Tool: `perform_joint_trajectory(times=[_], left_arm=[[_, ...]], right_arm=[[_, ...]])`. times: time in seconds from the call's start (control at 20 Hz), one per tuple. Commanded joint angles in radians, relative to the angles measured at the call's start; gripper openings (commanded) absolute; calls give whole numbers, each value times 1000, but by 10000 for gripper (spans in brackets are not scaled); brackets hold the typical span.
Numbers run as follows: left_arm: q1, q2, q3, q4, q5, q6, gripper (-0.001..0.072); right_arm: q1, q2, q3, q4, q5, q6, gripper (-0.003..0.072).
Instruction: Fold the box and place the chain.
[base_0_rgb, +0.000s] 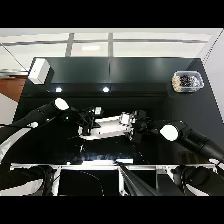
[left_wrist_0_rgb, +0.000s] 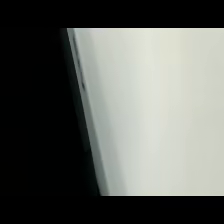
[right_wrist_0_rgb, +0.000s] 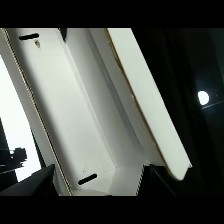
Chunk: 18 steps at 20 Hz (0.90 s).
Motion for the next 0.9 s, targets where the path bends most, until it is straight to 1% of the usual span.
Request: perform_joint_trajectory(times=[0.0,0.2,0.4,0.55,0.7,0.85], left_arm=[[0,1,7,-3,5,0,30],[0,1,10,2,2,-1,30],[0,1,11,2,1,0,30],[0,2,11,3,12,0,30],[0,2,12,26,11,0,29],[0,2,12,55,12,0,29]], right_arm=[[-1,1,1,-8,12,23,712],[-10,22,1,-11,-8,22,712],[-19,24,1,6,5,13,712],[-24,24,1,56,6,-29,712],[-39,11,1,172,59,-169,712],[-82,-13,1,246,77,-245,712]])
